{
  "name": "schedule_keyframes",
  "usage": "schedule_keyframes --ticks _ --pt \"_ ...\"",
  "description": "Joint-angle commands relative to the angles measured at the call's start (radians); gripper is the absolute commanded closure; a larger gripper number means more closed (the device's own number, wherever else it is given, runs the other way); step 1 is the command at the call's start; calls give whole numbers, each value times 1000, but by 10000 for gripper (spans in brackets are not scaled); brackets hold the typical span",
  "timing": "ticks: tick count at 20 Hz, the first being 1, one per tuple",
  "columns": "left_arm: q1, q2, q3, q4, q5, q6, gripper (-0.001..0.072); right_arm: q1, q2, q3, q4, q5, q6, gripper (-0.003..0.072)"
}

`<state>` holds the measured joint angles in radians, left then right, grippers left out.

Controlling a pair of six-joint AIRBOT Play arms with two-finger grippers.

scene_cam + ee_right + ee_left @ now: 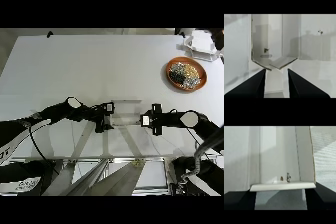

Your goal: Fold the box and place the chain.

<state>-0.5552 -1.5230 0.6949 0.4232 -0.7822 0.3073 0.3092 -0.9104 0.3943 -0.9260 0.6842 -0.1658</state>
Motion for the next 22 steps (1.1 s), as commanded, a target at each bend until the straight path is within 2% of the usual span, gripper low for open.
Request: schedule_keyframes --ticks 1,4,7,16,22 --pt "0 0 0 0 0 0 389 2 -2 -1 52 -4 -2 406" --pt "0 0 0 0 0 0 389 2 -2 -1 58 3 -2 414" --pt "0 0 0 0 0 0 389 2 -2 -1 89 11 -2 461" --pt "0 0 0 0 0 0 389 2 -2 -13 103 22 -27 464" --pt "0 0 0 0 0 0 389 20 -32 -13 201 -24 -104 464"
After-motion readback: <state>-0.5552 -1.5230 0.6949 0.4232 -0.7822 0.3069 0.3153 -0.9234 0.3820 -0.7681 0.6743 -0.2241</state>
